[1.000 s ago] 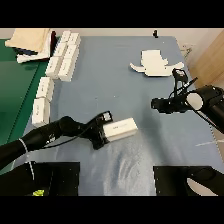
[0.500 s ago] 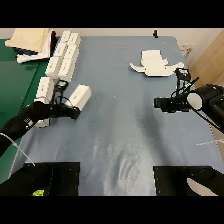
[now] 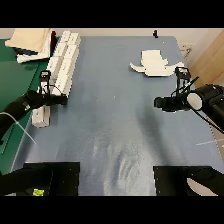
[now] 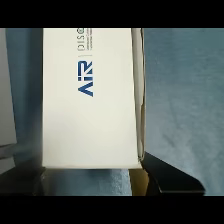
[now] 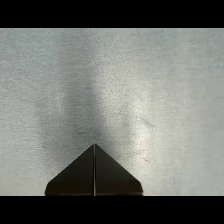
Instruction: Fold the box.
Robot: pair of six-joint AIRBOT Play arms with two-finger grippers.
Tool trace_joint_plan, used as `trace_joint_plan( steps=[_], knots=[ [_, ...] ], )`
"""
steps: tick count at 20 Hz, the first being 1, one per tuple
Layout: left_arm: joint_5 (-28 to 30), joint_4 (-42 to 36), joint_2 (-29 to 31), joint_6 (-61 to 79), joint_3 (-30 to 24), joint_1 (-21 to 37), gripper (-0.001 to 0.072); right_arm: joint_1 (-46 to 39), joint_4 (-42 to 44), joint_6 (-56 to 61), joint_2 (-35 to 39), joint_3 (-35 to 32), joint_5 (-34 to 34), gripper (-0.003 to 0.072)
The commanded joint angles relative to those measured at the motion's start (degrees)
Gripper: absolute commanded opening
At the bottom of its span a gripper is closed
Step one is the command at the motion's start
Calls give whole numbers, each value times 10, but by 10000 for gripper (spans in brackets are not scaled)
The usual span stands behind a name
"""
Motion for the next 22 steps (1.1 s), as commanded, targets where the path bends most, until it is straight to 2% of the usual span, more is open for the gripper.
trace_joint_plan(
  steps=[1,5,9,22],
  knots=[
    [9,-3,-76,-2,60,4,472,0,-2,-5,0,0,-8,5],
    [9,-3,-129,-2,119,4,472,0,-1,-4,0,0,-26,5],
    [9,-3,-161,-2,157,4,472,0,-1,-4,0,0,-28,4],
    [12,-3,-164,-2,158,4,472,0,5,-5,0,0,-28,5]
  ],
)
